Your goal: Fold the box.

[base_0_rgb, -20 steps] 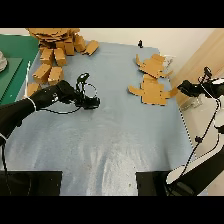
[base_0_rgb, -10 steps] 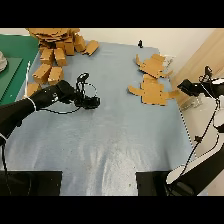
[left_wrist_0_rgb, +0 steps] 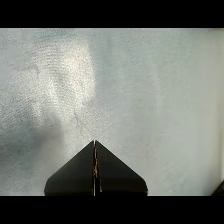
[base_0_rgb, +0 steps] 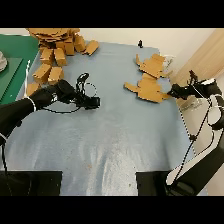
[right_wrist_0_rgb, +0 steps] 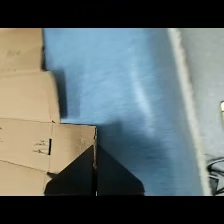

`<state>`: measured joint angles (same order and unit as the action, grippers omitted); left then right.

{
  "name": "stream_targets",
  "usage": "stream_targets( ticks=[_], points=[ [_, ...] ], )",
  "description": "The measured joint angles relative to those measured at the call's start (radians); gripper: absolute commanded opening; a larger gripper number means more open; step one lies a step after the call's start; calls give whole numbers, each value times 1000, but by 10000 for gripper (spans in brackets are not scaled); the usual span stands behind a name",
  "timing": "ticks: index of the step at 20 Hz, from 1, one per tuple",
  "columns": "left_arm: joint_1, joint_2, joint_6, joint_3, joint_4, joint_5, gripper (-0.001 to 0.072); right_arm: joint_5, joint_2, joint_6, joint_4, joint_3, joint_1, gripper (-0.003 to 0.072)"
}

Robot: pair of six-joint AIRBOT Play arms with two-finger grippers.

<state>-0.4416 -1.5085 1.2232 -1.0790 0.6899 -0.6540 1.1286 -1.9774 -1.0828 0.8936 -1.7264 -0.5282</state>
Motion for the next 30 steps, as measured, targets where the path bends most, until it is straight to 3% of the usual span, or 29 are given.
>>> stream_targets(
  ticks=[4,7,10,14,18,19,20,21,27,29,30],
  points=[
    [55,3,-3,-21,-40,-75,11,103,25,2,-48,26,55,2],
    [105,4,-44,-30,-51,-151,11,144,94,2,-118,125,119,3],
    [151,4,-95,-32,-59,-249,11,106,227,21,-153,340,201,2],
    [215,13,-154,-21,-70,-369,10,-59,504,81,-208,747,314,2],
    [286,55,-240,55,-156,-444,11,-171,740,105,-240,1045,434,6],
    [300,66,-261,78,-175,-456,11,-192,783,104,-244,1093,464,79],
    [312,74,-277,100,-185,-468,11,-202,811,96,-246,1128,486,234],
    [323,80,-290,120,-198,-481,11,-213,830,92,-247,1154,507,270],
    [346,94,-322,169,-229,-535,11,-243,819,72,-250,1181,552,250],
    [347,95,-325,174,-234,-547,11,-240,794,73,-248,1155,555,133],
    [348,96,-326,174,-237,-551,11,-230,780,74,-243,1139,556,12]
  ],
)
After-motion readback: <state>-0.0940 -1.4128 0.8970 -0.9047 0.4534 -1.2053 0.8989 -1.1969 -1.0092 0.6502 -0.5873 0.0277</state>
